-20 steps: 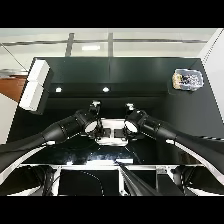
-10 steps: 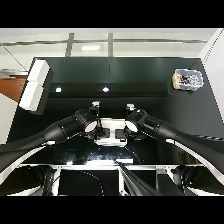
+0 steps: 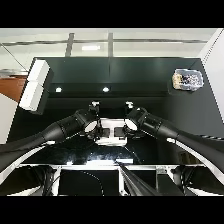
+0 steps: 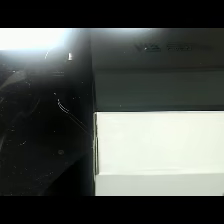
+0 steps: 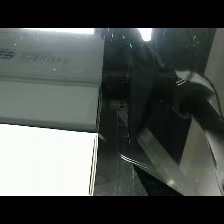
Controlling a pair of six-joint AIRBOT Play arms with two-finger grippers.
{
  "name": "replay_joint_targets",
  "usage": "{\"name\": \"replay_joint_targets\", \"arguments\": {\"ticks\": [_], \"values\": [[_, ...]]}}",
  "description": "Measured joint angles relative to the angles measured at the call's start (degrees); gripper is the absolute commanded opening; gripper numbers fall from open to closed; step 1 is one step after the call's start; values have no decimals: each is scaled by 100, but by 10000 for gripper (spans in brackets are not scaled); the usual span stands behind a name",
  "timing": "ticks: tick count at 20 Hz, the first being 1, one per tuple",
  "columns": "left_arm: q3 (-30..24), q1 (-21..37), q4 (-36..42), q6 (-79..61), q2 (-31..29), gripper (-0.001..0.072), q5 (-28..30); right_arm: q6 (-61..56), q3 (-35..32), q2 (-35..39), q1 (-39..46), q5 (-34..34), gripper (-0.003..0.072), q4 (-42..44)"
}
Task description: Fold the box and place the chain.
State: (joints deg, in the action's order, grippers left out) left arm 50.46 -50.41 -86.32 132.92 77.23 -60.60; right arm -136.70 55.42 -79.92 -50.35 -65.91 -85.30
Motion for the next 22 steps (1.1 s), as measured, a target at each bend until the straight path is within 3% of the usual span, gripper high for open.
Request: {"name": "replay_joint_targets", "arguments": {"ticks": [3, 5, 6, 7, 8, 9, 11, 12, 13, 14, 19, 22], "values": [[0, 0, 0, -4, 0, 32, -2, 0, 15, 24, -31, -2, 439, -11], [0, 0, 0, -7, 0, 31, 0, 4, 22, 26, -68, 17, 305, -31], [0, 0, 0, -11, 0, 31, -2, 2, 22, 20, -83, 24, 299, -31], [0, 0, 0, -9, 0, 31, -2, 4, 20, 7, -94, 42, 145, -42], [0, 0, 0, -9, 0, 31, 0, 4, 20, -11, -98, 57, 66, -46], [0, 0, 2, 7, 0, 31, 11, -20, 22, -26, -101, 101, 65, -50], [0, 0, 20, 11, 0, 31, -2, -20, 22, -44, -109, 140, 79, -44], [0, 2, 13, 7, 0, 32, -2, -4, 22, -50, -111, 157, 211, -42], [0, 0, -2, -11, 0, 31, -2, 22, 22, -55, -111, 195, 402, -46], [0, 4, -22, -13, 0, 31, -7, 22, 22, -52, -116, 208, 442, -44], [0, 2, 4, -13, 0, 31, -11, 24, 22, 144, -116, 201, 442, -50], [0, 0, 0, -13, 0, 31, -70, 282, 22, 643, -151, 42, 443, -44]]}}
